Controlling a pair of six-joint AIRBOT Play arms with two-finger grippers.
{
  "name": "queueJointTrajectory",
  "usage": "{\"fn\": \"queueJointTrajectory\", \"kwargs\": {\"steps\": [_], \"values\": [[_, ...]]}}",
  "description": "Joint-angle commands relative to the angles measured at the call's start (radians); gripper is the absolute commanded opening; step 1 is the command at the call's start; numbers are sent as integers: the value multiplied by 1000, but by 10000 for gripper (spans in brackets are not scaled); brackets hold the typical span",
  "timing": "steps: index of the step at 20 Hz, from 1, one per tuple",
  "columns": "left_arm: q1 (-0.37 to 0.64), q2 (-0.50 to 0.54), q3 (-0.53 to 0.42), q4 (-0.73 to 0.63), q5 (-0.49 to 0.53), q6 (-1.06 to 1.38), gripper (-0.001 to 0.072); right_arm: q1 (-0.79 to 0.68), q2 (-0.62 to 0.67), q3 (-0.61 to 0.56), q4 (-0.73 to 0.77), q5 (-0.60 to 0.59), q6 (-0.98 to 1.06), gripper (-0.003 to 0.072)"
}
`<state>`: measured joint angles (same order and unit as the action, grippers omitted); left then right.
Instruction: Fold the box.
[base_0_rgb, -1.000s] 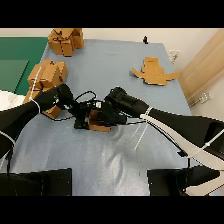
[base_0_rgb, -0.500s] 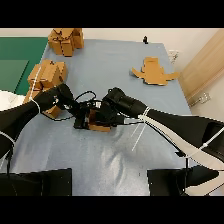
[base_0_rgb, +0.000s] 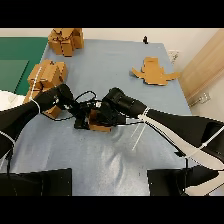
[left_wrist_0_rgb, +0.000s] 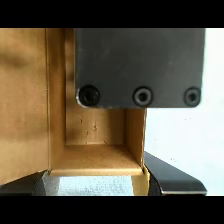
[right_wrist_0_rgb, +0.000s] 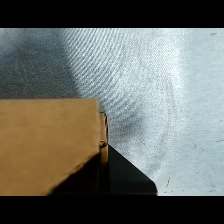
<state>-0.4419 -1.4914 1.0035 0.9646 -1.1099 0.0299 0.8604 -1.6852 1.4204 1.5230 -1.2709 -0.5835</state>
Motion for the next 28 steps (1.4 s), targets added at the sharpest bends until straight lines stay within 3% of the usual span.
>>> {"fn": "queueJointTrajectory", "kwargs": {"steps": [1,17,18,19,20,28], "values": [[0,0,0,2,1,2,283,0,-1,-1,-20,-51,-3,5],[0,0,0,2,2,2,283,2,-4,0,-27,-2,-37,16],[0,0,0,2,2,2,283,1,4,1,-27,-2,-47,215],[0,0,0,2,2,2,283,0,13,1,-27,-1,-56,483],[0,0,0,2,2,2,283,-1,25,0,-27,0,-65,533],[0,0,0,2,0,2,283,-8,131,-49,-26,18,-146,534]]}}
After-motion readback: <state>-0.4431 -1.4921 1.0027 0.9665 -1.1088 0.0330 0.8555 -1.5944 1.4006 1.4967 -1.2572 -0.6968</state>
